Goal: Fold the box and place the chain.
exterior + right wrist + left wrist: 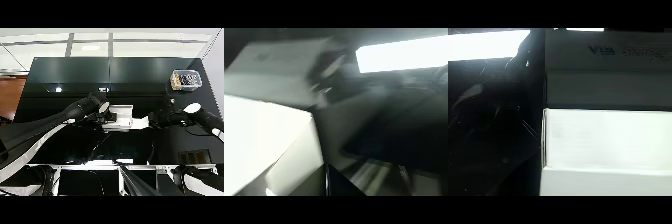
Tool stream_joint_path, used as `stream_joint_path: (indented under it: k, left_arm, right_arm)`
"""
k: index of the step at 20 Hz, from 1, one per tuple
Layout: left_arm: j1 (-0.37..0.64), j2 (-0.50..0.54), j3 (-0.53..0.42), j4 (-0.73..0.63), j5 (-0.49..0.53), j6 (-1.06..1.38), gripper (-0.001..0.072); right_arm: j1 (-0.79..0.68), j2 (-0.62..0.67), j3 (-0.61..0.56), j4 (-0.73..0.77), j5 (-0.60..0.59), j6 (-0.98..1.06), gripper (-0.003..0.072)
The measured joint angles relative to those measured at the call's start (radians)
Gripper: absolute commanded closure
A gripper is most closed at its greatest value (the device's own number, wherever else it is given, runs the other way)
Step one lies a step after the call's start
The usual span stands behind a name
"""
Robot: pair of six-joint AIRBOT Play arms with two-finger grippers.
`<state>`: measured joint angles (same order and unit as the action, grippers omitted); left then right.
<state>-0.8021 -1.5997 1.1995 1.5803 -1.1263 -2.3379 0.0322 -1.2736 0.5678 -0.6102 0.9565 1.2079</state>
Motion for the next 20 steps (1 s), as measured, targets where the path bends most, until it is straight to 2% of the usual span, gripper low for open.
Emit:
stream_joint_path:
  k: [4, 5, 6, 7, 11, 12, 13, 16, 20]
  left_arm:
    - [0.000, 0.000, 0.000, 0.000, -0.001, 0.000, 0.0679]
    - [0.000, 0.000, 0.000, 0.000, -0.001, 0.000, 0.0679]
    - [0.000, 0.000, 0.000, 0.000, -0.001, 0.000, 0.0679]
    - [0.000, 0.000, 0.000, 0.000, -0.001, 0.000, 0.0679]
    - [0.000, 0.000, 0.000, 0.000, -0.001, 0.000, 0.0679]
    - [0.000, 0.000, 0.000, 0.000, -0.001, 0.000, 0.0679]
    - [0.000, 0.000, 0.000, 0.000, -0.001, 0.000, 0.0679]
    - [0.000, 0.000, 0.000, 0.000, 0.000, 0.000, 0.0679]
    - [0.000, 0.000, 0.000, 0.000, 0.000, 0.000, 0.0679]
  right_arm:
    - [0.036, -0.041, 0.076, 0.079, 0.050, -0.085, 0.0653]
    - [0.036, -0.046, 0.098, 0.082, 0.075, -0.095, 0.0489]
    - [0.037, -0.049, 0.117, 0.087, 0.096, -0.103, 0.0211]
    - [0.037, -0.051, 0.134, 0.092, 0.115, -0.108, 0.0131]
    - [0.042, -0.055, 0.176, 0.116, 0.166, -0.119, 0.0134]
    - [0.048, -0.055, 0.181, 0.122, 0.169, -0.118, 0.0173]
    - [0.057, -0.056, 0.185, 0.124, 0.174, -0.113, 0.0280]
    - [0.097, -0.056, 0.191, 0.123, 0.169, -0.088, 0.0279]
    - [0.172, -0.056, 0.211, 0.031, 0.132, -0.003, 0.0279]
